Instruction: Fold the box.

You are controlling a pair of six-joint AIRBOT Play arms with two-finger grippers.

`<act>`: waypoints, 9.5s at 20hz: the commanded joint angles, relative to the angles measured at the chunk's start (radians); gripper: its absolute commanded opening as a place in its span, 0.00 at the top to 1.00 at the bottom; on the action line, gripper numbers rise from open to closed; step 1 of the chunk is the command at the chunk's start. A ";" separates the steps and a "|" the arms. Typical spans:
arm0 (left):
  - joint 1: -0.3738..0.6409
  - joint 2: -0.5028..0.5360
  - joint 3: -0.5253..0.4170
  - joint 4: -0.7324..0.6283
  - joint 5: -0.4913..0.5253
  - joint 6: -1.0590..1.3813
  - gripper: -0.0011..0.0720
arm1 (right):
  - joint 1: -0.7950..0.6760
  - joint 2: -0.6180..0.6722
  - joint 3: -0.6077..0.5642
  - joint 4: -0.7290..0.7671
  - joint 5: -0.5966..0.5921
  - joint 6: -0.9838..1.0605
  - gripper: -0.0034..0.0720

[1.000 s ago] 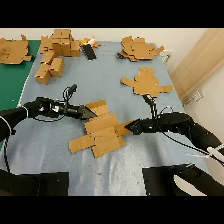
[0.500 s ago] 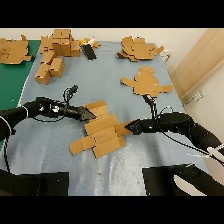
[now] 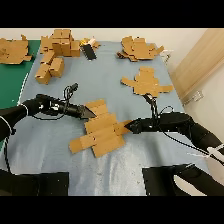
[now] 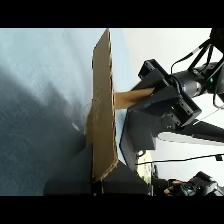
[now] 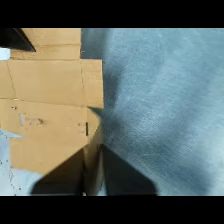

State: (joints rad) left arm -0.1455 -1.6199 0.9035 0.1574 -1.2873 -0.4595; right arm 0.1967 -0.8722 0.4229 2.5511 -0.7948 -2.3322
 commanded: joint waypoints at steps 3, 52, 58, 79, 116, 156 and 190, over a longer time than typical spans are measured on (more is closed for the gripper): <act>-0.068 0.000 0.055 0.056 -0.004 0.071 0.97 | -0.054 0.001 0.035 -0.108 0.011 0.192 0.52; -0.310 0.114 -0.028 0.008 0.283 0.624 0.97 | 0.049 0.032 0.109 -0.016 -0.103 0.414 0.95; -0.310 0.114 -0.050 0.053 0.285 0.590 0.97 | 0.049 0.032 0.109 -0.016 -0.103 0.414 0.95; -0.372 0.232 -0.179 -0.064 0.473 0.811 0.97 | 0.049 0.032 0.109 -0.015 -0.089 0.414 0.95; -0.414 0.341 -0.283 -0.079 0.525 0.999 0.97 | 0.048 0.078 0.109 -0.060 0.159 0.424 0.95; -0.422 0.361 -0.340 -0.135 0.519 1.139 0.97 | 0.047 0.073 0.109 -0.259 0.191 0.615 0.95; -0.422 0.361 -0.340 -0.135 0.518 1.140 0.97 | 1.007 0.413 -0.141 -1.083 -0.092 0.380 0.95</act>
State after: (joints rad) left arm -0.5678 -1.2587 0.5640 0.0219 -0.7692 0.6800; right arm 1.0271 -0.4908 0.3332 1.6558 -0.9974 -2.0350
